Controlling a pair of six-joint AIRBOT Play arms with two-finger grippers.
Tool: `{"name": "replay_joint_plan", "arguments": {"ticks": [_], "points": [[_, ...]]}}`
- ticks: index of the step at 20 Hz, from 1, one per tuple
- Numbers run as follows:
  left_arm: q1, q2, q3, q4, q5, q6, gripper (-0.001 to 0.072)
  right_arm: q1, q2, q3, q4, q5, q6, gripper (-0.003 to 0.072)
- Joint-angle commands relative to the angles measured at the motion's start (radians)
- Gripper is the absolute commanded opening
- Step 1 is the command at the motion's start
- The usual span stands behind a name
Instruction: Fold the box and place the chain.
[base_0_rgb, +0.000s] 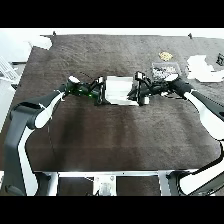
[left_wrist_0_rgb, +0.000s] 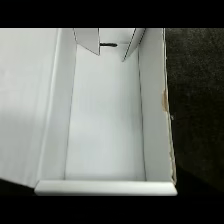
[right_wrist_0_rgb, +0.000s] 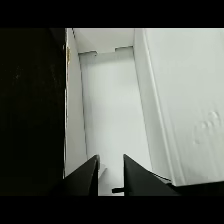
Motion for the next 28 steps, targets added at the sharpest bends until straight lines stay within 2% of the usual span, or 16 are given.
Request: {"name": "replay_joint_plan", "arguments": {"ticks": [1, 12, 13, 16, 28], "points": [[0.0, 0.0, 0.0, 0.0, -0.002, 0.0, 0.0351, -0.031, 0.006, 0.003, 0.0, 0.002, 0.025, 0.0119], [0.0, 0.0, 0.0, 0.0, -0.002, 0.0, 0.0351, -0.106, 0.064, 0.005, -0.041, 0.018, 0.05, 0.0112], [0.0, 0.0, 0.0, 0.0, -0.002, 0.0, 0.0351, -0.106, 0.064, 0.005, -0.055, 0.018, 0.05, 0.0131], [0.0, 0.0, 0.0, 0.0, -0.001, 0.0, 0.035, -0.095, 0.056, 0.005, -0.079, 0.01, 0.044, 0.0275], [0.0, 0.0, 0.0, 0.0, -0.002, 0.0, 0.0351, 0.006, 0.013, 0.005, -0.123, -0.039, 0.012, 0.0266]]}}
